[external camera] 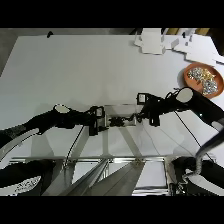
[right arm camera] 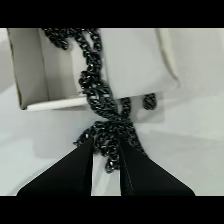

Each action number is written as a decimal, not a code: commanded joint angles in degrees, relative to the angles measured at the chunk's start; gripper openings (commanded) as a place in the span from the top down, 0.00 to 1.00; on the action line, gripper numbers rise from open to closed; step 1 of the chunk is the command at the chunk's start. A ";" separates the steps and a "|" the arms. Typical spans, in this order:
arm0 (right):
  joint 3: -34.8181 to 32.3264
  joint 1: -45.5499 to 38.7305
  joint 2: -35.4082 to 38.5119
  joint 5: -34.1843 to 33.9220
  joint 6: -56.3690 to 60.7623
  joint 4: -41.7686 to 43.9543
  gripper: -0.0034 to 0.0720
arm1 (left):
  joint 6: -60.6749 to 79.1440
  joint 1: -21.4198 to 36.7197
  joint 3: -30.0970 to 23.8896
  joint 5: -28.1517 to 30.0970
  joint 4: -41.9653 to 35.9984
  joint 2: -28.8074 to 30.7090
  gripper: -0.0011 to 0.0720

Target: Fold the box and place the chain.

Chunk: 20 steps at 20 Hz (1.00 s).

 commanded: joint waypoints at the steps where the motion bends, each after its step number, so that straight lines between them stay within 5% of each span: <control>1: -2.16 1.49 1.31 -0.68 -0.66 -0.17 0.74 | 0.00 0.02 0.04 0.02 0.02 0.02 0.61; 10: -3.32 3.65 1.11 -11.34 -0.61 0.92 0.71 | 0.00 0.02 0.04 0.00 0.02 0.02 0.61; 20: -4.04 3.72 -2.12 -10.49 -6.12 10.47 0.71 | 0.00 0.02 0.04 0.02 0.02 0.02 0.61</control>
